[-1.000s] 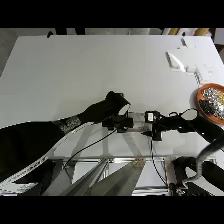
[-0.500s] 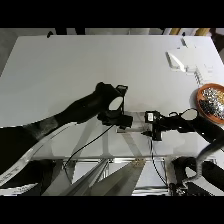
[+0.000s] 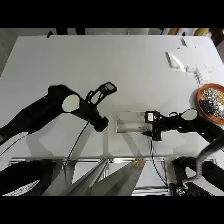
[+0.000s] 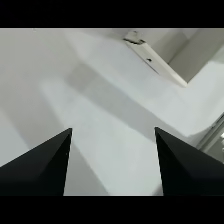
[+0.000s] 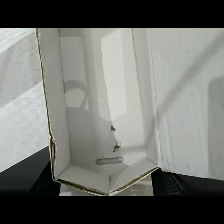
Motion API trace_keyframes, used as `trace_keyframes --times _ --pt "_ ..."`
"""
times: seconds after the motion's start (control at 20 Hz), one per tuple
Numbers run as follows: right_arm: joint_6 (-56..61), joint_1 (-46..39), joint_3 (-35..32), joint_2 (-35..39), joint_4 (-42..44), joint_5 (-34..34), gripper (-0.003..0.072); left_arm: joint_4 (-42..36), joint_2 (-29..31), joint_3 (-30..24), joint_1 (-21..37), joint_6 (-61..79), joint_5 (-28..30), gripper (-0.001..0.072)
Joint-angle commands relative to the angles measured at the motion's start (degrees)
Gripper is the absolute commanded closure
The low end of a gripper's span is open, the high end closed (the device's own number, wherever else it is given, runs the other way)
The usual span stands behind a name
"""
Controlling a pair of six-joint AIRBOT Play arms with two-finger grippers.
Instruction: Fold the box and place the chain.
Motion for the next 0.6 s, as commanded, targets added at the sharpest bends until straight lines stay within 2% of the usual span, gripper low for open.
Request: trace_keyframes --times 0.0,0.1,0.3,0.4,0.55 --pt "0.0 0.0 0.0 0.0 0.0 0.0 0.0351 -17.1 1.2 -12.0 5.0 50.9 16.9 0.0006" --pt "0.0 0.0 0.0 0.0 0.0 0.0 0.0351 -24.0 -1.7 -13.6 5.7 65.2 19.4 0.0013" --pt "0.0 0.0 0.0 0.0 0.0 0.0 0.0351 -38.5 -8.3 -13.6 5.6 75.6 21.2 0.001" --pt "0.0 0.0 0.0 0.0 0.0 0.0 0.0351 -42.7 -9.8 -13.6 5.0 81.9 21.6 0.001" --pt "0.0 0.0 0.0 0.0 0.0 0.0 0.0351 -44.5 -10.8 -13.6 4.6 86.0 22.4 0.0009"
